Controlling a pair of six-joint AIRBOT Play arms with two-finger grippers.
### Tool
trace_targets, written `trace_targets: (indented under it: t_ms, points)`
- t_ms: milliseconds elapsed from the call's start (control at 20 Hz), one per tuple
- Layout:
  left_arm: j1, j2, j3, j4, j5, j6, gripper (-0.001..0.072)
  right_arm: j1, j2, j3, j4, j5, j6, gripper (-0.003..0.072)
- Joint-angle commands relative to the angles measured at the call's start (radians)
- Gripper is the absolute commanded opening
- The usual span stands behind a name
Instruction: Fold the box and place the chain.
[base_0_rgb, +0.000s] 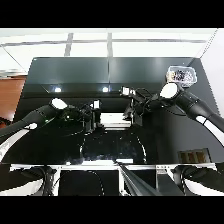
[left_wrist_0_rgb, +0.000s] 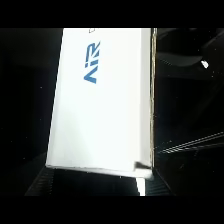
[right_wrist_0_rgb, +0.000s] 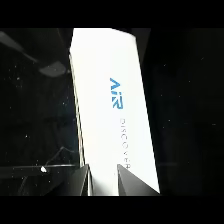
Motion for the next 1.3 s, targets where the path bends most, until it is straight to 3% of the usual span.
trace_targets:
  t_ms: [0, 150, 250, 550, 600, 650, 1050, 1200, 1250]
  points:
    - [-0.001, -0.001, 0.001, 0.0, 0.0, 0.0, 0.0443, 0.0, -0.001, 0.0, -0.024, 0.002, 0.0, 0.02]
    - [-0.001, -0.001, 0.001, 0.0, 0.0, 0.0, 0.0443, 0.0, -0.001, 0.0, -0.024, 0.001, 0.0, 0.0199]
    - [-0.001, -0.001, 0.001, 0.0, 0.0, 0.0, 0.0443, 0.0, -0.001, 0.0, -0.024, 0.0, 0.0, 0.0093]
    - [-0.001, -0.001, 0.001, 0.0, 0.0, 0.0, 0.0443, 0.0, -0.001, 0.0, -0.024, 0.008, 0.014, 0.01]
    - [-0.001, -0.001, 0.001, 0.0, 0.0, 0.0, 0.0443, 0.0, -0.001, 0.0, -0.024, 0.011, 0.015, 0.0198]
    - [-0.001, -0.001, 0.001, 0.0, 0.0, 0.0, 0.0443, 0.0, -0.001, 0.0, -0.024, 0.013, 0.016, 0.021]
    - [-0.001, -0.001, 0.001, 0.0, 0.0, 0.0, 0.0443, 0.0, -0.001, -0.036, -0.024, 0.021, 0.037, 0.021]
    - [-0.001, -0.001, 0.0, 0.0, 0.0, 0.0, 0.0443, -0.004, 0.025, -0.033, -0.012, 0.069, 0.236, 0.0208]
    - [-0.001, -0.001, 0.0, 0.0, 0.0, 0.0, 0.0443, -0.013, 0.043, -0.033, -0.011, 0.095, 0.344, 0.0175]
